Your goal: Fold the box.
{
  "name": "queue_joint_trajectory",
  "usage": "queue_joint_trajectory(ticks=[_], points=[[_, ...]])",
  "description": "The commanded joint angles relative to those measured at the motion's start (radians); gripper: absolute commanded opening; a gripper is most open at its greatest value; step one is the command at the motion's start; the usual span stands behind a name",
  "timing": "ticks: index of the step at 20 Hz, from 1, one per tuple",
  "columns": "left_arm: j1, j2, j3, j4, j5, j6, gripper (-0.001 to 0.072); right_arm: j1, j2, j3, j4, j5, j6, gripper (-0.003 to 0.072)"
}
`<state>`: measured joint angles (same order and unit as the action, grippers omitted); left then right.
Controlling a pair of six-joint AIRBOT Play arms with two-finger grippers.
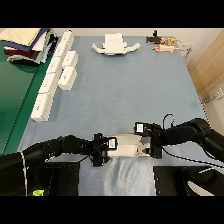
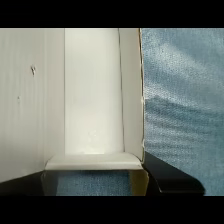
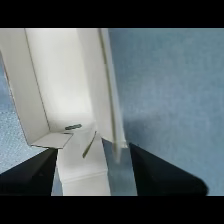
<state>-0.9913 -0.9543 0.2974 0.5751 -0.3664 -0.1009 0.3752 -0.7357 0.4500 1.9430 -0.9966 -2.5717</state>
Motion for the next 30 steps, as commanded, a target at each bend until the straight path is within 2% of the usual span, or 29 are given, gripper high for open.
queue_joint_trajectory(ticks=[1,4,6,8,9,11,12,15,18,24,30], points=[[0.000,0.000,0.000,0.000,-0.002,0.000,0.0457,0.000,0.089,0.066,-0.113,-0.095,0.211,0.0719],[0.000,0.000,0.000,0.000,-0.002,0.000,0.0457,0.000,0.156,0.113,-0.075,-0.227,0.497,0.0696],[0.000,0.000,0.000,0.000,-0.002,0.000,0.0457,0.000,0.163,0.111,0.015,-0.338,0.713,0.0425],[0.001,0.000,0.000,0.000,-0.002,0.000,0.0457,0.001,0.150,0.092,0.168,-0.379,0.758,0.0126],[0.001,0.000,0.000,0.000,-0.002,0.000,0.0457,0.001,0.149,0.077,0.255,-0.333,0.758,0.0094],[0.000,0.000,0.000,0.000,-0.002,0.000,0.0457,0.001,0.147,0.051,0.345,-0.153,0.758,0.0066],[0.000,0.000,0.000,0.000,-0.002,0.000,0.0457,0.001,0.136,0.047,0.359,-0.072,0.758,0.0004],[0.001,0.000,0.000,0.000,-0.002,0.000,0.0457,0.000,0.043,0.056,0.358,0.138,0.758,0.0004],[0.001,0.000,0.000,0.000,-0.002,0.000,0.0457,0.000,-0.089,0.103,0.335,0.227,0.747,0.0004],[0.000,0.000,0.000,0.000,-0.002,0.000,0.0457,0.001,-0.337,0.118,0.301,0.208,0.675,0.0004],[0.000,0.000,0.000,0.000,-0.002,0.000,0.0457,0.001,-0.368,0.118,0.301,0.204,0.647,0.0004]])
